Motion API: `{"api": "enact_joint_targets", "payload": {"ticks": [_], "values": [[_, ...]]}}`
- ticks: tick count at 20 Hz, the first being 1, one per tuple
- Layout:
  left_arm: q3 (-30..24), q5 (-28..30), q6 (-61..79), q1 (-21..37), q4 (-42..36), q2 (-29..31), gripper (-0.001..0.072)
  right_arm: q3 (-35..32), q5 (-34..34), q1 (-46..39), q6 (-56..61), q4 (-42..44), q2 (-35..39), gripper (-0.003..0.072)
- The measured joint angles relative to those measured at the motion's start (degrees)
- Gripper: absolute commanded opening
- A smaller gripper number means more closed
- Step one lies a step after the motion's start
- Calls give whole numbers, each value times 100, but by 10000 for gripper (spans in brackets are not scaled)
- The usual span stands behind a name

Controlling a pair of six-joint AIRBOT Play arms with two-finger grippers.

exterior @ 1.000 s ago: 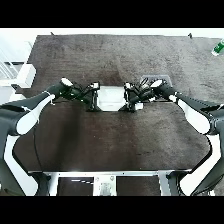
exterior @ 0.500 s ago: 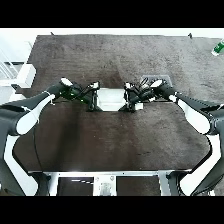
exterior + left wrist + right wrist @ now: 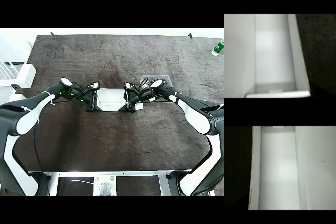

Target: Fold the box and place the chain.

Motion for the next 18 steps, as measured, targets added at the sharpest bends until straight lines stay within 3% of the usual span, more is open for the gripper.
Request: {"api": "enact_joint_targets", "payload": {"ticks": [7, 8, 9, 18], "values": [[0, 0, 2, 0, -11, 0, 482, 0, 0, 2, -4, 4, 0, 497], [0, 0, 2, 0, -13, 0, 482, 0, 0, 2, -4, 7, 0, 568], [0, 2, 4, 0, -15, 0, 482, 0, 0, 2, -9, 7, 0, 720], [0, -13, 0, -7, -31, -2, 482, 24, 0, -39, -44, -354, 232, 720]]}}
